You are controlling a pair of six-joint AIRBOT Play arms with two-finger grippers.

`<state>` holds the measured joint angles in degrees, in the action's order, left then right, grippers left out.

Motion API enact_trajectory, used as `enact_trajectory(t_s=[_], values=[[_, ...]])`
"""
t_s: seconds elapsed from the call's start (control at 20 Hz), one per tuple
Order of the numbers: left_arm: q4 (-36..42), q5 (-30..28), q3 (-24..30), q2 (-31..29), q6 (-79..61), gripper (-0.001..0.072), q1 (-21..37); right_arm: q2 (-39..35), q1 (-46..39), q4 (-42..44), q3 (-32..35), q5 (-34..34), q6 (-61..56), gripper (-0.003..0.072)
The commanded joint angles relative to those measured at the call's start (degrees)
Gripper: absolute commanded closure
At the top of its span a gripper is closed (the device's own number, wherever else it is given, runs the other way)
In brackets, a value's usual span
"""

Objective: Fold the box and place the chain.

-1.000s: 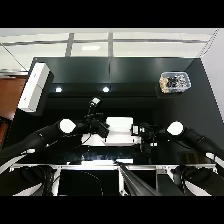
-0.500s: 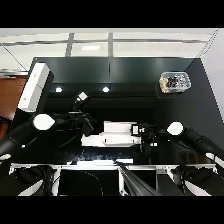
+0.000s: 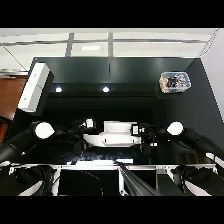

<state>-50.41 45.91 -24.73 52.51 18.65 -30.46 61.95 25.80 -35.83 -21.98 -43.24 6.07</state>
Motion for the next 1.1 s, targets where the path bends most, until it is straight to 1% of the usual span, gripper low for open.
enact_trajectory(t_s=[0.0,0.15,0.25,0.3,0.35,0.4,0.45,0.7,0.85,0.9,0.95,1.05], values=[[6.4,-7.4,0.7,3.0,-4.3,0.0021,-3.8,0.0,0.0,0.0,0.0,0.0,0.0,0.0264],[8.6,-9.5,0.7,5.7,-4.3,0.0027,-6.8,0.0,0.0,0.0,0.0,0.0,0.0,0.0264],[11.5,-9.5,0.7,7.5,-4.3,0.0040,-8.0,0.0,0.0,0.0,0.0,0.0,0.0,0.0264],[12.3,-9.5,0.7,8.1,-4.3,0.0108,-8.3,0.0,0.0,0.0,0.0,0.0,0.0,0.0264],[12.4,-9.5,0.6,8.5,-4.3,0.0194,-8.7,0.0,0.0,0.0,0.0,0.0,0.0,0.0264],[12.4,-9.5,0.6,8.5,-4.3,0.0323,-8.7,0.0,0.0,0.0,0.0,0.0,0.0,0.0264],[12.3,-9.5,0.6,8.4,-4.3,0.0417,-8.7,0.0,0.0,0.0,0.0,0.0,0.0,0.0264],[11.8,-9.9,0.6,8.4,-4.3,0.0426,-8.6,0.0,0.0,0.0,0.0,0.0,0.0,0.0265],[11.9,-10.7,0.6,8.4,-4.3,0.0456,-8.6,0.0,0.0,0.0,0.0,0.0,0.0,0.0264],[12.1,-11.8,0.6,8.5,-4.3,0.0494,-8.7,0.0,0.0,0.0,0.0,0.0,0.0,0.0264],[12.7,-12.9,0.6,8.6,-4.3,0.0494,-8.7,0.0,0.0,0.0,0.0,0.0,0.0,0.0265],[14.4,-12.6,0.6,8.7,-7.1,0.0494,-8.8,0.0,0.0,0.0,0.0,0.0,0.0,0.0264]])
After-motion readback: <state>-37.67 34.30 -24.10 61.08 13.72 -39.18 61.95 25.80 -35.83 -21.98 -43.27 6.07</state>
